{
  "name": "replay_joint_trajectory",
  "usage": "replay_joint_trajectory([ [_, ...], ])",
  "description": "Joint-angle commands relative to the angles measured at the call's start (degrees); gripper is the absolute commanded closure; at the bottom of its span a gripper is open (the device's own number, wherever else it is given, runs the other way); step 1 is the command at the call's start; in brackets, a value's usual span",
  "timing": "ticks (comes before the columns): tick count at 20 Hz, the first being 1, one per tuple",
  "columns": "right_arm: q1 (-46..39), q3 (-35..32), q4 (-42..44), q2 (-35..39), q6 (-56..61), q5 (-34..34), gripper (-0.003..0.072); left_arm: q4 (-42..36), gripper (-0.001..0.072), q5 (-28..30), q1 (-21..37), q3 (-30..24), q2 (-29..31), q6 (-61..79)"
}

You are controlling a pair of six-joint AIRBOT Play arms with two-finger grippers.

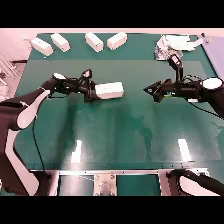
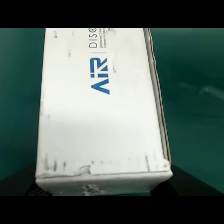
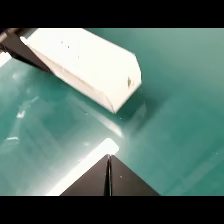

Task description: Fold the box and place the chain.

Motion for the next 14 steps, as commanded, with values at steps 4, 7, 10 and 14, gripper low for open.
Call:
replay_joint_trajectory([
  [4,-1.64,-1.31,-0.26,3.17,2.14,-2.73,0.0684,-0.24,0.0698,11.8,6.51,-0.61,8.7,-18.88],
  [7,-2.05,-1.31,-0.24,3.21,2.75,-2.75,0.0684,1.05,0.0698,22.69,9.11,-5.44,16.2,-24.44],
  [10,-2.05,-1.31,-0.24,3.23,3.26,-2.95,0.0684,2.89,0.0698,36.04,10.01,-14.23,25.31,-26.43],
  [14,-2.03,-1.31,-0.04,3.21,4.83,-3.58,0.0684,2.99,0.0696,55.3,10.01,-29.53,36.3,-31.26],
])
